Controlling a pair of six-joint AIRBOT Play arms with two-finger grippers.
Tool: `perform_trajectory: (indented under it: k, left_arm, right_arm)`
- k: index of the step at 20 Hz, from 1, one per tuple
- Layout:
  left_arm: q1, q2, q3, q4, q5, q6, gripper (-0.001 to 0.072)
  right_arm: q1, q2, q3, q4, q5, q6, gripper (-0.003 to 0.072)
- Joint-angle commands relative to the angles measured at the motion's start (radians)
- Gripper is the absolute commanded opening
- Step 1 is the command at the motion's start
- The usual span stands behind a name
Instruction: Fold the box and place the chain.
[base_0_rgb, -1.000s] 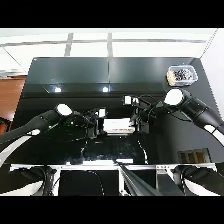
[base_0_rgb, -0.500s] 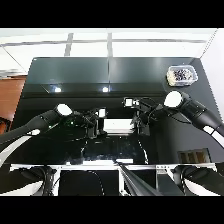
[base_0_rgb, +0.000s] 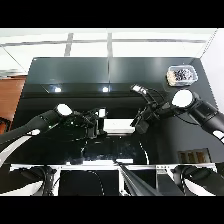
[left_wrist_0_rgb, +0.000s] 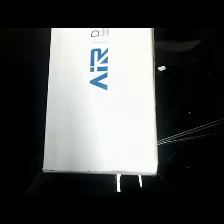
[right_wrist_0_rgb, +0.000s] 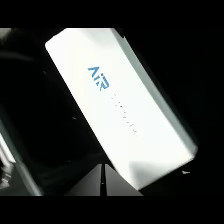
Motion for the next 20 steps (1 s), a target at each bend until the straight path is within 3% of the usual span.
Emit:
perform_trajectory:
  k: [1,5,11,15,20]
  left_arm:
    - [0.000,-0.001,0.000,-0.002,0.000,0.000,0.0442]
    - [0.000,-0.001,0.000,-0.003,0.000,0.000,0.0442]
    - [0.000,-0.001,0.000,-0.004,0.000,0.000,0.0442]
    - [0.000,-0.001,0.000,-0.004,0.000,0.000,0.0442]
    - [0.000,0.000,0.000,-0.004,0.000,0.000,0.0442]
  right_arm:
    - [0.009,-0.001,-0.048,0.153,-0.092,0.176,0.0010]
    - [0.012,-0.084,-0.070,0.291,-0.164,0.187,0.0011]
    - [0.020,-0.216,-0.072,0.237,-0.156,0.189,0.0011]
    - [0.020,-0.225,-0.072,0.204,-0.156,0.187,0.0011]
    - [-0.040,-0.159,-0.011,0.211,0.021,0.133,0.0011]
